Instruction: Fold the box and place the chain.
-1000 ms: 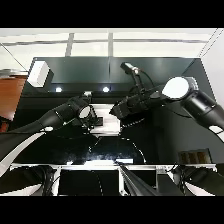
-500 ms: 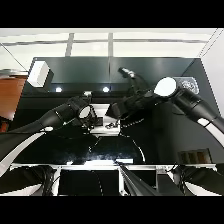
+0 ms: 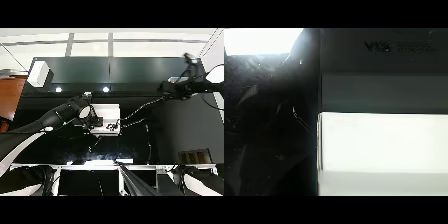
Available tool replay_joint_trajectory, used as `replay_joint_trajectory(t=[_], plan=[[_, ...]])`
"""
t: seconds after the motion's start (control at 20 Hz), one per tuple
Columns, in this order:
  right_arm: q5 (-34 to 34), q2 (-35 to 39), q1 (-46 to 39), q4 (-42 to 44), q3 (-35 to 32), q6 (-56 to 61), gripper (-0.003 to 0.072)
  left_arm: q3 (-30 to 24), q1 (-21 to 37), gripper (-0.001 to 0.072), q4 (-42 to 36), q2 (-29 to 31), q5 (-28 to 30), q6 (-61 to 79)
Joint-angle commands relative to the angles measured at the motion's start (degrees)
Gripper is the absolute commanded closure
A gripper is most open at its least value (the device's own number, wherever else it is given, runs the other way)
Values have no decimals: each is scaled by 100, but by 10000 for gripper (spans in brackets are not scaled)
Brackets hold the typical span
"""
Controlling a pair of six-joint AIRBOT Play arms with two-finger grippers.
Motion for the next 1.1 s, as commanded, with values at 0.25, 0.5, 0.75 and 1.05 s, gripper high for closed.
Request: replay_joint_trajectory(t=[0.25,0.5,0.75,1.05], plan=[[-2312,-1073,-734,-1086,118,2809,33,7,4,676,-4,2,-24,0],[-2264,-1574,-970,-1397,256,3217,118,7,4,676,-24,2,-24,0],[-1725,-1563,-986,-1392,516,2627,118,7,4,676,-24,2,-4,-2],[120,-1167,-957,-363,1038,651,117,7,4,676,-22,2,4,-2]])
